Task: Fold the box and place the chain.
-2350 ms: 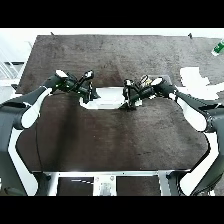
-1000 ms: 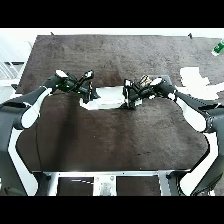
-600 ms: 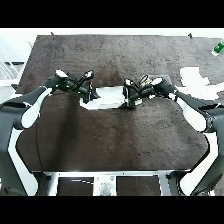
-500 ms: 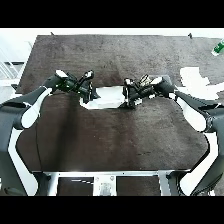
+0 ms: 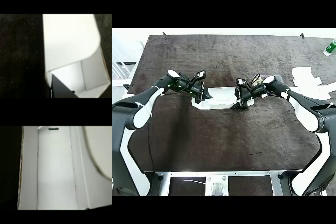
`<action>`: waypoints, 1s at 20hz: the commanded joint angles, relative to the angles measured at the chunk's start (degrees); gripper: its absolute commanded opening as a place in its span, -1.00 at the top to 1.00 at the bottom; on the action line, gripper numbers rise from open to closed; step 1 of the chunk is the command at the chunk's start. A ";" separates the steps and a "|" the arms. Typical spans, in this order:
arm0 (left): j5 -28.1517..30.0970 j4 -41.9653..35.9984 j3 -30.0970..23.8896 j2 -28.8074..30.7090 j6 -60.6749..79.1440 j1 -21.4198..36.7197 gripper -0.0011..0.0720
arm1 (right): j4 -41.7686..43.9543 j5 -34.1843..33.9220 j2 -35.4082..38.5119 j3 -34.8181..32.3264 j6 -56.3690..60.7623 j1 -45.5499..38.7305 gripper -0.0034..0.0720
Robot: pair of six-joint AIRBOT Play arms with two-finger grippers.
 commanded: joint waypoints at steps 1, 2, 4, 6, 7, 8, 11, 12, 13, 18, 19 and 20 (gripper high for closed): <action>0.04 0.00 0.07 0.02 0.00 0.07 0.92 | -0.48 -0.20 0.02 0.07 0.17 0.04 -0.96; 0.04 0.00 0.07 0.02 0.00 0.07 0.92 | -0.48 -0.20 0.02 0.07 0.17 0.11 -0.95; 0.04 0.00 0.07 0.02 0.00 0.07 0.92 | -0.50 -0.87 0.02 0.07 0.17 0.48 -0.95; 0.07 0.00 0.07 0.02 0.00 0.07 0.92 | -0.48 -2.05 0.02 0.07 0.17 0.76 -0.95; 0.07 0.00 0.07 0.02 0.00 0.07 0.92 | -0.52 -2.56 0.02 0.07 0.17 0.94 -0.94; 0.04 0.00 0.07 0.02 0.00 0.07 0.92 | -0.70 -2.73 0.02 0.07 0.17 1.05 -0.93; 0.04 0.00 0.07 0.02 0.00 0.07 0.92 | -1.49 -2.73 0.02 0.02 0.17 1.05 -0.93; 0.04 0.00 0.07 0.02 0.00 0.07 0.92 | -1.51 -2.73 0.02 0.02 0.17 1.05 -0.93; 0.07 0.00 0.07 0.02 0.00 0.07 0.92 | -1.55 -2.73 0.02 0.02 0.17 1.05 -0.93; 0.07 0.00 0.07 0.02 0.00 0.07 0.92 | -1.55 -2.75 0.02 0.02 0.17 1.09 -0.93; 0.07 0.00 0.07 0.02 0.00 0.07 0.92 | -1.55 -2.78 0.02 0.02 0.17 1.09 -0.92; 0.07 0.00 0.07 0.02 0.00 0.07 0.92 | -1.55 -2.78 0.02 0.02 0.17 1.11 -0.92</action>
